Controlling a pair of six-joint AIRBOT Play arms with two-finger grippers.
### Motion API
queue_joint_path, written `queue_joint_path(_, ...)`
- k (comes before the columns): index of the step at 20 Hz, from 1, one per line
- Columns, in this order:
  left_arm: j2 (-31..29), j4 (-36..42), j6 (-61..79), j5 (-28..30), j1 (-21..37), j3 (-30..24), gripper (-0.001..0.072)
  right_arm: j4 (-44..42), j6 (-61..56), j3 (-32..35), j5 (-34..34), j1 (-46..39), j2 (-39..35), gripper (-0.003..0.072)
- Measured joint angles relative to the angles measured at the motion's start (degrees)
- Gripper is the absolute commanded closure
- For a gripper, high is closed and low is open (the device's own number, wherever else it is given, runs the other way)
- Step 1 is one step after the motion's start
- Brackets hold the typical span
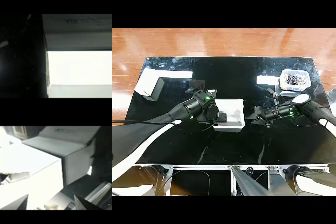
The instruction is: Fold the box and place the chain.
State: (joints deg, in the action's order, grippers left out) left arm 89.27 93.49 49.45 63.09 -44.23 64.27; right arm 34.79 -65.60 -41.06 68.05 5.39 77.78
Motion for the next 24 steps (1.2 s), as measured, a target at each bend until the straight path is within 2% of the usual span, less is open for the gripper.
queue_joint_path(7,0.0,0.0,0.0,0.1,0.0,0.0,0.069,6.2,-9.6,-5.2,-2.1,8.7,0.0,-0.0027)
queue_joint_path(12,0.0,0.0,0.0,0.1,0.0,0.0,0.069,20.9,-23.8,-11.2,-4.7,17.6,0.0,-0.0027)
queue_joint_path(13,0.0,0.0,0.0,0.1,0.0,0.0,0.0689,24.3,-27.1,-12.4,-5.0,19.3,0.0,0.0052)
queue_joint_path(14,0.0,0.0,0.0,0.1,0.0,0.0,0.0689,27.5,-30.3,-13.5,-5.1,21.0,0.0,0.0071)
queue_joint_path(20,0.0,0.0,0.0,0.0,0.0,0.0,0.069,43.1,-46.7,-16.9,-5.4,29.5,0.0,0.0074)
queue_joint_path(21,0.0,0.0,0.0,-0.1,0.0,0.0,0.069,44.7,-48.7,-17.1,-5.3,30.3,0.0,0.0203)
queue_joint_path(22,0.0,0.0,0.0,-0.1,0.0,0.0,0.069,46.1,-50.3,-17.2,-5.3,31.0,0.1,0.0275)
queue_joint_path(24,0.0,0.0,0.0,-0.1,0.0,0.0,0.069,48.2,-52.7,-17.4,-5.5,32.0,0.2,0.0277)
